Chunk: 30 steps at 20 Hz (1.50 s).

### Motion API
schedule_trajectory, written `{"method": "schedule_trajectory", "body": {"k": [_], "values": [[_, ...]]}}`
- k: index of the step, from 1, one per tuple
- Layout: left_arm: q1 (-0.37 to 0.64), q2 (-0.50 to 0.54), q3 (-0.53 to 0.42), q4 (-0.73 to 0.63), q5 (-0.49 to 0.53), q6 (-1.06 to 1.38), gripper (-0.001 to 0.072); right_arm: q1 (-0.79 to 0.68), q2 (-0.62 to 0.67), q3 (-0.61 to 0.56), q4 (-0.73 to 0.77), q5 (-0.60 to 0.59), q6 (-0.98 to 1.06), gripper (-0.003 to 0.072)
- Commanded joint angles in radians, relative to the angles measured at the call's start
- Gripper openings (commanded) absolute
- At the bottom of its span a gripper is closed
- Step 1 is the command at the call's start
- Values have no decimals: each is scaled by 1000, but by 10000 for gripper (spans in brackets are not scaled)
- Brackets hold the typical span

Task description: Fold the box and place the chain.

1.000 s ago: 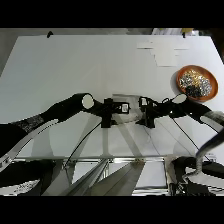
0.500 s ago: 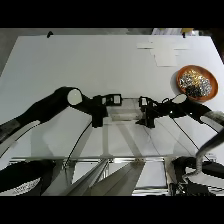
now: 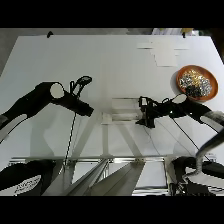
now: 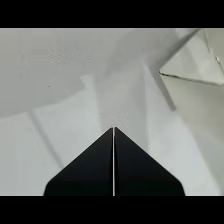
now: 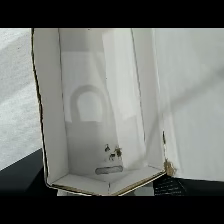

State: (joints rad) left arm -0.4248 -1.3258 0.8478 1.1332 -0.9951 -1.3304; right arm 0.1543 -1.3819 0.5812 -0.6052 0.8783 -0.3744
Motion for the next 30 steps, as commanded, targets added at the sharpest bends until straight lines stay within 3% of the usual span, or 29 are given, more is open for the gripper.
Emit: {"method": "schedule_trajectory", "body": {"k": [1, 11, 16, 19, 21, 28, 29, 30], "values": [[-4, -80, -11, -153, 49, -107, 7, 0, 0, 0, 0, 0, 0, 337], [-64, -124, -11, -324, 58, -79, 8, 0, 0, 0, 0, 1, 0, 337], [-91, -64, -6, -345, 72, -39, 14, 0, 0, 0, 0, 0, 0, 337], [-113, -43, -2, -363, 90, -38, 232, 0, 0, 0, 0, 1, 0, 337], [-126, -43, -2, -378, 98, -39, 289, 0, 0, 0, 0, 0, 0, 337], [-151, -44, 8, -409, 128, -39, 293, 0, 0, 0, 0, 0, 0, 337], [-157, -47, 8, -410, 128, -40, 307, 0, 0, 0, 0, 1, 0, 337], [-163, -51, 8, -411, 129, -44, 367, 0, 0, 0, 0, 0, 0, 337]]}}
